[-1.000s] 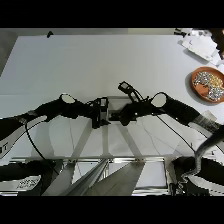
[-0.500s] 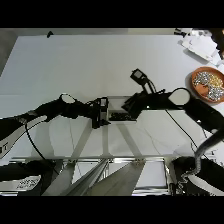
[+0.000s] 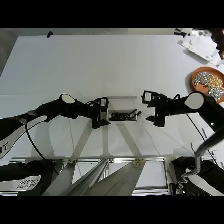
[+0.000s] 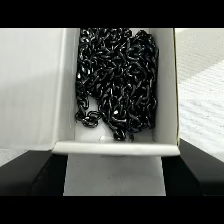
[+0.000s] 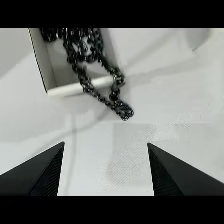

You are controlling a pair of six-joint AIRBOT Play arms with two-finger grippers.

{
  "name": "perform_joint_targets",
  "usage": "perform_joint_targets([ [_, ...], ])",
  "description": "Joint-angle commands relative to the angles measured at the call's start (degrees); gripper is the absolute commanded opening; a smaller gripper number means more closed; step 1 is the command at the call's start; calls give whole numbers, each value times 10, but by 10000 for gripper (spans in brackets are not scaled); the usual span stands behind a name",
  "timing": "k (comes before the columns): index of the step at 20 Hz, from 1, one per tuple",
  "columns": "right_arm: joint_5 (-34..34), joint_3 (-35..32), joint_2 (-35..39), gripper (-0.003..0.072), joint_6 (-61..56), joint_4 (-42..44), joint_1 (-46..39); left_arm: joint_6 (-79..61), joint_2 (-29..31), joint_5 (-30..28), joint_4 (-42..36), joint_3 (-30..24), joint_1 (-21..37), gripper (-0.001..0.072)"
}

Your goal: Fold the box and place the chain.

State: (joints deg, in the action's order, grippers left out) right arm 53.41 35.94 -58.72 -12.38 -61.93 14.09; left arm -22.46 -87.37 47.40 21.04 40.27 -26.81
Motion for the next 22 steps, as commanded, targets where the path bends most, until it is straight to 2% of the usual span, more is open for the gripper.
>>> perform_joint_targets([
  [1,-82,-33,-40,583,61,-18,25,0,0,0,0,0,0,258],
  [5,-152,-33,-105,580,126,29,60,0,0,0,0,0,0,258],
  [6,-163,-33,-116,575,138,44,62,0,0,0,0,0,0,258],
  [7,-169,-33,-124,539,146,59,62,0,0,0,0,0,0,258],
  [10,-185,-33,-137,521,146,87,62,0,0,0,0,0,0,258],
  [12,-188,-33,-145,460,161,111,62,0,0,0,0,0,0,258],
  [14,-187,-33,-148,458,176,147,62,0,0,0,0,0,0,258],
  [16,-187,-33,-148,407,192,176,62,0,0,0,0,0,0,258],
  [22,-174,-33,-142,406,191,153,62,0,0,0,0,0,0,258],
])
